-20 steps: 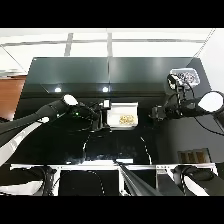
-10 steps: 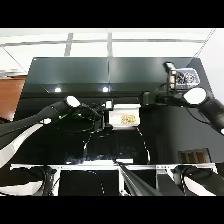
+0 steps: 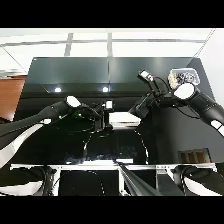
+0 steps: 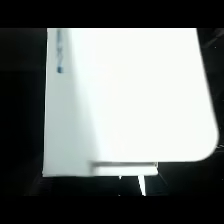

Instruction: Fold the box and place the chain.

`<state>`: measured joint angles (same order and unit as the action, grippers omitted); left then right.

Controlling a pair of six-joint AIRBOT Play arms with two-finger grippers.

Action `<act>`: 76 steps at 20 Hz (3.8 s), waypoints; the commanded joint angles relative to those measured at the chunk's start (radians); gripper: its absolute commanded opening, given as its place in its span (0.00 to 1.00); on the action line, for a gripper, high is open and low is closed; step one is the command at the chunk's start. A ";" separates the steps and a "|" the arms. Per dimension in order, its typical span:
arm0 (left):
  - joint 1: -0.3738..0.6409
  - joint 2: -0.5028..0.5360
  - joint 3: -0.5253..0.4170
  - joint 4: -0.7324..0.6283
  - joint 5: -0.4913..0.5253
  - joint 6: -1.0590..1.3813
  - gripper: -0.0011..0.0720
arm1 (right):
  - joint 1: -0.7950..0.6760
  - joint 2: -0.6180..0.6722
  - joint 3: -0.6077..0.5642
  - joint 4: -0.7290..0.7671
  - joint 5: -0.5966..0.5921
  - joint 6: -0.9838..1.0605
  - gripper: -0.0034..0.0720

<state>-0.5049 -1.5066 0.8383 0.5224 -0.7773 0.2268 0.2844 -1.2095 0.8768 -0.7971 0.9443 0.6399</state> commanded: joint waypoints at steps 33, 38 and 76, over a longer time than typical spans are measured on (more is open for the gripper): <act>-0.001 -0.001 0.001 0.000 -0.011 0.001 0.61 | 0.079 -0.007 -0.029 -0.095 0.042 -0.325 0.57; -0.001 -0.001 0.001 0.000 -0.011 0.001 0.61 | 0.079 -0.002 -0.028 -0.093 0.043 -0.320 0.56; -0.001 -0.001 0.001 -0.008 -0.013 0.001 0.61 | -0.066 -0.092 -0.135 0.285 0.097 0.336 0.06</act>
<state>-0.5053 -1.5074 0.8383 0.5137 -0.7868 0.2279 0.2207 -1.3151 0.7139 -0.4908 1.0080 0.9630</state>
